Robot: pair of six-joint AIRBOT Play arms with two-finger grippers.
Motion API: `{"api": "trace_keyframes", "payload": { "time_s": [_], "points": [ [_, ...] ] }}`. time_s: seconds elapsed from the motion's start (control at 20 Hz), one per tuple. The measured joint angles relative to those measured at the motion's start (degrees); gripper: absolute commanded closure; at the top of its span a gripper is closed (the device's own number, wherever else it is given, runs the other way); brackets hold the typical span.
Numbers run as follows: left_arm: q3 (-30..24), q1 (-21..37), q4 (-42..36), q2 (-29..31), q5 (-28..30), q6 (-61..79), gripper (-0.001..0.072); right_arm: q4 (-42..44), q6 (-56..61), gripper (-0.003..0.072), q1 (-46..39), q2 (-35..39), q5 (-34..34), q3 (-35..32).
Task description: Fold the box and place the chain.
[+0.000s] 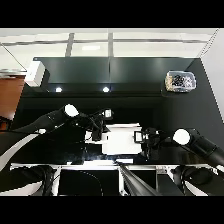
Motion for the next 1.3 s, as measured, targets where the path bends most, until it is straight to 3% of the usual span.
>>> {"api": "trace_keyframes", "payload": {
  "time_s": [0.8, 1.3],
  "points": [
    [0.0, 0.0, 0.0, 0.0, 0.0, 0.0, 0.0685, 1.07, 3.63, 0.0047, 3.96, -0.39, -2.62, 0.26],
    [-0.02, 0.0, 0.0, 0.0, -0.02, 0.0, 0.0685, -2.43, 8.13, 0.0047, 2.03, 0.76, -1.77, 6.58]
  ]
}}
